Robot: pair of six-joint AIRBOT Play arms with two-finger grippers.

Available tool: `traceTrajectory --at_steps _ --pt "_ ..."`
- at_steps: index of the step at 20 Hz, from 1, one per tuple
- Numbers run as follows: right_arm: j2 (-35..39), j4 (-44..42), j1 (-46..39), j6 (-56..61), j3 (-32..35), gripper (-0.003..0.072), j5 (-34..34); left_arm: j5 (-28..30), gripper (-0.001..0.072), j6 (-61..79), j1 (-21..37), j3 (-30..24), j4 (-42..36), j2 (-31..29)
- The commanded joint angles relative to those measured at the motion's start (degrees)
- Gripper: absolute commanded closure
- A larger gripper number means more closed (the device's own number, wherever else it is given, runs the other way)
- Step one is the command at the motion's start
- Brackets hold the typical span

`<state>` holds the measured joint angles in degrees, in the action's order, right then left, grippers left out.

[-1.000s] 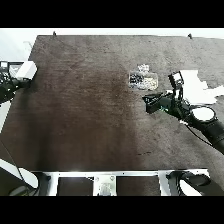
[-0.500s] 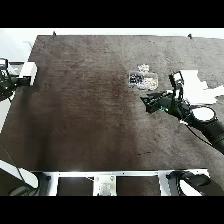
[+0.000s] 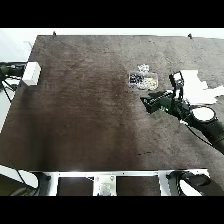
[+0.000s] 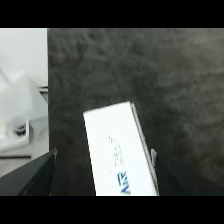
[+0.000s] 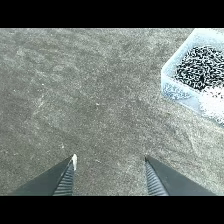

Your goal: Fold the box and place the chain.

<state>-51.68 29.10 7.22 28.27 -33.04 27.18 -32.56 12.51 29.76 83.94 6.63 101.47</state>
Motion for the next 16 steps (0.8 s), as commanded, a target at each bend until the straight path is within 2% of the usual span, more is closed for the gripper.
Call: traceTrajectory --at_steps 1,2,3,4,5,7,9,10,12,14,16 --pt "0.2 0.0 0.0 0.0 0.0 0.04 0.0 -11.6 0.0208 -0.5 0.1 0.1 0.3 -5.9" --pt "0.7 0.0 0.0 0.0 0.0 0.0598 -0.1 -17.3 0.0628 0.2 0.1 0.1 0.3 -8.4" --pt "1.4 0.0 0.0 -0.1 0.0 0.0677 -0.7 -22.3 0.069 1.1 0.0 0.1 -0.2 -10.7" --pt "2.3 0.0 0.1 -0.2 0.0 0.0677 -2.4 -25.0 0.0693 -0.7 -0.2 0.1 -1.4 -13.1" --pt "3.5 0.0 0.1 -0.2 0.0 0.0678 -4.5 -25.3 0.0695 -2.5 -0.7 -0.1 -1.9 -15.4" --pt "6.4 -0.2 0.1 0.1 0.0 0.0679 -9.2 -22.8 0.0696 -1.3 -3.1 -3.0 -2.0 -21.6" --pt "9.8 -0.1 0.1 0.2 0.0 0.068 -11.8 -16.7 0.0695 1.4 -7.0 -8.8 -2.8 -28.7" --pt "11.4 -0.1 0.1 0.2 0.0 0.0681 -12.9 -11.5 0.0695 2.7 -9.6 -13.0 -4.2 -32.7" --pt "14.3 0.0 0.1 0.2 0.6 0.0681 -15.5 -2.1 0.0696 7.8 -14.5 -22.9 -12.3 -40.3" --pt "17.6 0.0 0.0 0.2 2.6 0.0681 -17.9 1.2 0.0696 14.5 -18.1 -33.3 -20.6 -46.4" --pt "20.8 0.0 0.0 0.2 6.1 0.0681 -18.9 2.8 0.0696 22.7 -21.2 -42.6 -26.3 -50.0"
